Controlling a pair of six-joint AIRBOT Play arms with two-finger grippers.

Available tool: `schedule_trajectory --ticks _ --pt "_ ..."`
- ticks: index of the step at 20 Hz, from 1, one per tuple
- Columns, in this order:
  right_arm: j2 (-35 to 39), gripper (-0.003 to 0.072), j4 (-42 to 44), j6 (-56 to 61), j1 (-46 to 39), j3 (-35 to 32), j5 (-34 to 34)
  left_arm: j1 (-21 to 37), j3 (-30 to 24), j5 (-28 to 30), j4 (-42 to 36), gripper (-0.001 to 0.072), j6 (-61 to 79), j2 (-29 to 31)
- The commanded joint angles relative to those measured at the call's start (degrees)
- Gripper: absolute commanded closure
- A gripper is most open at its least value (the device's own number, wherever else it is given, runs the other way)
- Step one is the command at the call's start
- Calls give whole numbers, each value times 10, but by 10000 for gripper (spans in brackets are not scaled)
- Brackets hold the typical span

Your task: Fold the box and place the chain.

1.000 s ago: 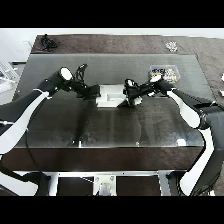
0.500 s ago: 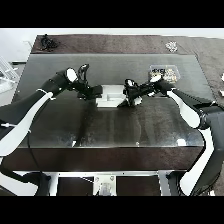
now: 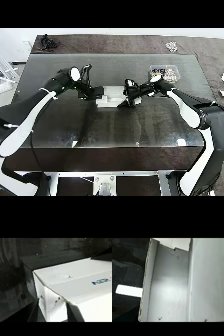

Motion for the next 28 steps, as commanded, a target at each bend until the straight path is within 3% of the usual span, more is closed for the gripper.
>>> schedule_trajectory --ticks 1,2,3,19,21,28 --pt "0 187 0 1 0 0 0 -2 12 -26 13 275 -7 -4" --pt "0 187 0 1 0 0 0 -4 17 -33 17 96 -7 -9" --pt "0 187 0 1 0 0 0 -4 20 -33 17 71 -6 -12" --pt "0 187 0 1 0 0 0 -11 44 -30 18 85 -10 -44" --pt "0 187 0 1 0 0 0 -11 66 -48 22 238 -12 -57" --pt "0 187 0 1 0 0 0 -12 78 -54 35 242 -22 -60"
